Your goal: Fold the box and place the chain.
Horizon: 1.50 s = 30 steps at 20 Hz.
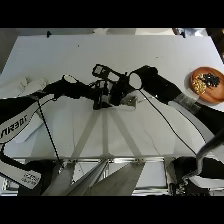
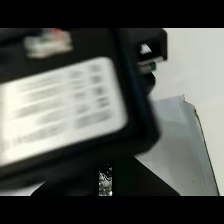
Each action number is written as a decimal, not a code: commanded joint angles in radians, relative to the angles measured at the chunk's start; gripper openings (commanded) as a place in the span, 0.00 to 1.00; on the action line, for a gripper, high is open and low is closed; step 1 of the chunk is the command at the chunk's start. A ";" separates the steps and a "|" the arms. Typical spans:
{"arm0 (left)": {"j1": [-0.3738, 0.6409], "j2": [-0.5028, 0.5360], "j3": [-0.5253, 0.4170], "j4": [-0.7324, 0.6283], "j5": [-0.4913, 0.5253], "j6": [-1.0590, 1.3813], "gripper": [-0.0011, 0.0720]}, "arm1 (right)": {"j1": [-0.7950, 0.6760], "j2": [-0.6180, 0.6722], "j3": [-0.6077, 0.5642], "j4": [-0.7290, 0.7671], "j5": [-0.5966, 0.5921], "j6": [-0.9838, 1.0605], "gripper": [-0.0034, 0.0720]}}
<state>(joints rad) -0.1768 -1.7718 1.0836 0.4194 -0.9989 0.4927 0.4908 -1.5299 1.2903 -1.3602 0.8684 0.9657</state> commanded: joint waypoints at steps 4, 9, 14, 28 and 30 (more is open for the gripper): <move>0.000 0.001 0.000 0.000 0.000 0.000 0.42 | 0.005 -0.033 0.001 -0.103 -0.011 0.112 0.21; 0.000 0.001 0.000 0.000 0.000 0.000 0.42 | 0.005 -0.001 0.001 -0.114 0.006 0.129 0.47; 0.000 0.001 0.000 0.000 0.000 0.000 0.42 | -0.108 0.130 0.001 -0.266 0.152 0.156 0.44; 0.000 0.001 0.000 0.000 0.000 0.000 0.42 | -0.545 0.013 0.000 -0.185 0.431 -0.269 0.59; 0.000 0.001 0.000 0.000 0.000 0.000 0.42 | -0.545 -0.045 0.000 -0.184 0.432 -0.267 0.59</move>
<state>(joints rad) -0.1768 -1.7718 1.0836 0.4194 -0.9989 0.4927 -0.0422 -1.5112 1.2903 -1.5589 1.2892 0.7532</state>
